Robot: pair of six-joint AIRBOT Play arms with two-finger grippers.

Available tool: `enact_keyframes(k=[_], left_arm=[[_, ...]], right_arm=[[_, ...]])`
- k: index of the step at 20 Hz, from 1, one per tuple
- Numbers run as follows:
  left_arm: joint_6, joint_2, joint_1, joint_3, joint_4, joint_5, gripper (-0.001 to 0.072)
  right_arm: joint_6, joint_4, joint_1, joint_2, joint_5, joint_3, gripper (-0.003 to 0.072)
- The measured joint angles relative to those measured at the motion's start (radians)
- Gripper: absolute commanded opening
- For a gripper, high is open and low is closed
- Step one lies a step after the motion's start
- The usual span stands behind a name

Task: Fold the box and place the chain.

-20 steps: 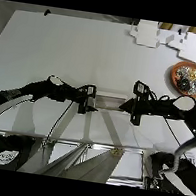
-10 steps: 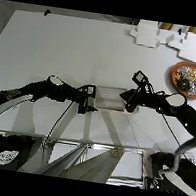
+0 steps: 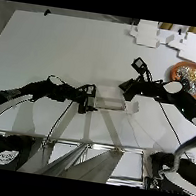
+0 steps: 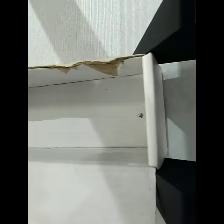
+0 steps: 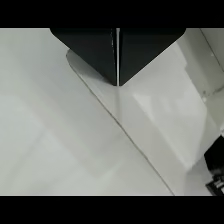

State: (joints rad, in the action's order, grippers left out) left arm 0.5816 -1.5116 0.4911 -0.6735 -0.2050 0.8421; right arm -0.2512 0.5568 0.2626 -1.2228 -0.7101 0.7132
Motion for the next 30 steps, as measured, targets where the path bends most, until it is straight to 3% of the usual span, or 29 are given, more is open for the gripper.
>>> enact_keyframes(k=[11,21,30], left_arm=[[0.001,0.000,0.000,0.000,-0.005,0.006,0.0343],[0.000,0.000,0.000,0.000,0.000,-0.004,0.0343],[0.000,0.000,0.000,0.000,-0.001,0.000,0.0343]], right_arm=[[-0.056,0.142,0.000,-0.100,-0.100,0.020,0.0018],[-0.084,0.324,0.001,0.140,-0.291,0.026,0.0018],[0.084,0.452,-0.060,0.185,-0.413,0.016,0.0017]])
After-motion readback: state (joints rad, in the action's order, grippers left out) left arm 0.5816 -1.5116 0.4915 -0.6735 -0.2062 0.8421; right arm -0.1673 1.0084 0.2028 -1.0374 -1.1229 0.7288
